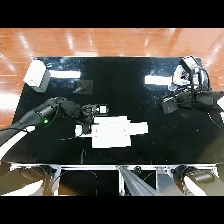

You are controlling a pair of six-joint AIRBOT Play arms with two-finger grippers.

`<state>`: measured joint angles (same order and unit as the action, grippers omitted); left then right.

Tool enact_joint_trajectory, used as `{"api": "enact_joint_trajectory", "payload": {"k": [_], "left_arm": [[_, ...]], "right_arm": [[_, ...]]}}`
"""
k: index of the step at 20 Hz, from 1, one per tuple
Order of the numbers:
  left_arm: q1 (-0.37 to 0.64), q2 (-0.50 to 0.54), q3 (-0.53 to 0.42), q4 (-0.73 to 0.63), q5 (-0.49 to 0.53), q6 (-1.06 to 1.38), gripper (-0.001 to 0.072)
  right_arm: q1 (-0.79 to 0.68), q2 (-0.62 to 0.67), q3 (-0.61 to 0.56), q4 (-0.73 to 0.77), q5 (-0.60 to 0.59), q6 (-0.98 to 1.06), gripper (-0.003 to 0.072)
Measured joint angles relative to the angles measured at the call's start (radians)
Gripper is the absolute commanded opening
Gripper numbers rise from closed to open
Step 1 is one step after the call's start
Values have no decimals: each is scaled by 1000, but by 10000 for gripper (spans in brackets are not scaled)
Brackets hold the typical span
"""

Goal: Fold the box and place the chain.

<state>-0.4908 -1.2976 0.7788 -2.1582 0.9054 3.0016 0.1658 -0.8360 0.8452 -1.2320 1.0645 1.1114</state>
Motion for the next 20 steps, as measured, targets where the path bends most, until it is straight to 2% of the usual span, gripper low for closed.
{"api": "enact_joint_trajectory", "payload": {"k": [4,7,9,14,20], "left_arm": [[-6,-2,0,5,4,-1,21],[-17,-4,0,70,3,-2,21],[-20,-4,0,107,3,-1,21],[-23,-4,0,144,-21,-1,21],[-23,-4,0,115,-62,-1,21]], "right_arm": [[33,0,-116,18,107,-156,720],[132,0,-250,41,106,-324,720],[218,0,-320,47,34,-427,720],[394,-6,-417,60,-248,-636,720],[510,-14,-441,94,-364,-736,720]]}}
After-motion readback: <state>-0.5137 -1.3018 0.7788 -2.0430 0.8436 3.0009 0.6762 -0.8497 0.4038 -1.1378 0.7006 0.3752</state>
